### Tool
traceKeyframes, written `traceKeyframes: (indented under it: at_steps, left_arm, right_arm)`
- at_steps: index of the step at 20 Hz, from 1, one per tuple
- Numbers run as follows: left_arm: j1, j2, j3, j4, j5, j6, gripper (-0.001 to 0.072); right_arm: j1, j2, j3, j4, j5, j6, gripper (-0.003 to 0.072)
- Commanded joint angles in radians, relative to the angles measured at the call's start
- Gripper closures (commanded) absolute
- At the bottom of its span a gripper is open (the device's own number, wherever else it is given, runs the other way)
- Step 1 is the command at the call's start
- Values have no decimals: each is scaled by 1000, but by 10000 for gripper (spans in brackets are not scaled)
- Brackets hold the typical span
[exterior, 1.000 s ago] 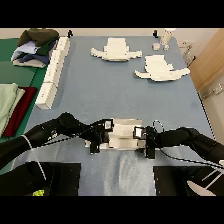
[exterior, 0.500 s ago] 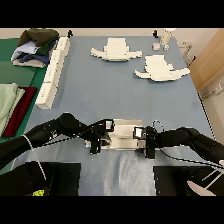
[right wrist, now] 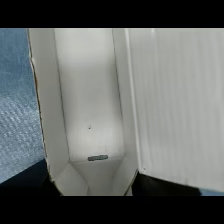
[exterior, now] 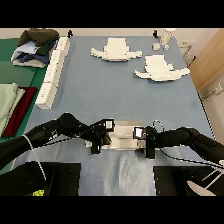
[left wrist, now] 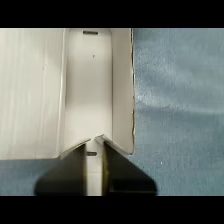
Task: Fold the box.
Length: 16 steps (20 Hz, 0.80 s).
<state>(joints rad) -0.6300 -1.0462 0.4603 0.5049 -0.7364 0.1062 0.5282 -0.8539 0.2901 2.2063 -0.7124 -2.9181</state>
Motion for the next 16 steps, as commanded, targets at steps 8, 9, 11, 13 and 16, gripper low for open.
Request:
traceKeyframes:
  at_steps: [8, 9, 11, 13, 16]
  left_arm:
    - [2, 163, 14, 448, -144, -617, 698]
    - [2, 219, 14, 503, -159, -740, 698]
    - [5, 328, 14, 620, -165, -1017, 698]
    - [52, 427, 14, 777, -197, -1349, 699]
    - [245, 486, 14, 887, -382, -1563, 699]
  right_arm:
    - [1, -1, -1, 0, 0, 0, 281]
    - [1, -1, -1, 0, 0, 0, 281]
    - [1, -1, -1, 0, 0, 0, 281]
    - [1, -1, -1, 0, 0, 0, 281]
    - [1, -1, -1, 0, 0, 0, 281]
